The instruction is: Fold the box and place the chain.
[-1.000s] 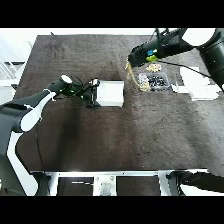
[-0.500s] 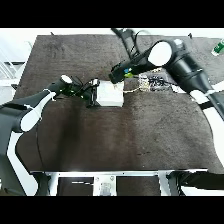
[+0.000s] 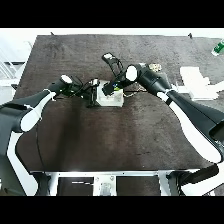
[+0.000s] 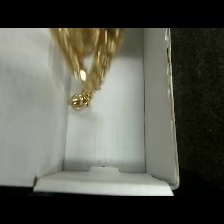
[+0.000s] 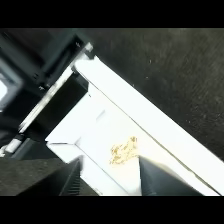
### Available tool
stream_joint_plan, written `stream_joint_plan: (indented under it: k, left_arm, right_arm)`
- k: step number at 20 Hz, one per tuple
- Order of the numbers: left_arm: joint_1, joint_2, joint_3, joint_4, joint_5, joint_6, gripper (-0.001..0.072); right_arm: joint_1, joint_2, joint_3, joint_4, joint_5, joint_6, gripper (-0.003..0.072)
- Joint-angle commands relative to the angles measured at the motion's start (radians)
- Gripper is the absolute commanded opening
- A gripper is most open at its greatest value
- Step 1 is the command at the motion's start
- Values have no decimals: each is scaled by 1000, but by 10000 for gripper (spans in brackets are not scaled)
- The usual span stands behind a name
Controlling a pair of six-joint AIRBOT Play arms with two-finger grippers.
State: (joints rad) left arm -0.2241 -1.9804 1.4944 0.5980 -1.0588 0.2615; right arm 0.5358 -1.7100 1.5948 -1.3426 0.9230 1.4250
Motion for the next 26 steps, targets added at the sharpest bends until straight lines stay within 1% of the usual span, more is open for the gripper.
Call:
stream_joint_plan:
  k: [1, 3, 4, 6, 8, 10, 12, 14, 17, 18, 20, 22, 23, 25, 26]
  left_arm:
    - [0, 0, 0, 0, 0, 0, 623]
    - [0, 0, 0, 0, 0, 0, 624]
    - [0, 0, 0, 0, 0, 0, 623]
    - [0, 0, 0, 0, 0, 0, 623]
    - [0, 0, 0, 0, 0, 0, 623]
    - [0, 0, 0, 0, 0, 0, 623]
    - [0, 0, 0, 0, 0, 0, 623]
    - [0, 0, 0, 0, 0, 0, 623]
    - [0, 0, 0, 0, 0, 0, 623]
    - [0, 0, 0, 0, 0, 0, 624]
    - [0, 0, 0, 0, 0, 0, 623]
    - [0, 0, 0, 0, 0, 0, 623]
    - [0, 0, 0, 0, 0, 0, 623]
    - [0, 0, 0, 0, 0, 0, 623]
    - [0, 0, 0, 0, 0, 0, 623]
  right_arm:
    - [-29, -16, -1, -19, -5, 8, 404]
    - [-64, 32, -6, -19, 47, 14, 404]
    - [-83, 70, -29, -19, 59, 15, 404]
    - [-130, 173, -126, -19, 27, 16, 405]
    - [-201, 277, -264, -19, -62, 72, 404]
    - [-270, 336, -404, -19, -165, 174, 404]
    - [-320, 335, -520, -18, -286, 248, 404]
    - [-350, 314, -599, -18, -413, 305, 405]
    - [-367, 258, -613, -2, -514, 363, 405]
    - [-367, 232, -605, 30, -523, 363, 416]
    - [-367, 164, -564, 66, -504, 362, 416]
    - [-360, 102, -509, 114, -507, 316, 410]
    - [-358, 79, -487, 122, -512, 309, 401]
    - [-358, 38, -450, 140, -526, 310, 358]
    - [-358, 21, -433, 148, -537, 310, 352]
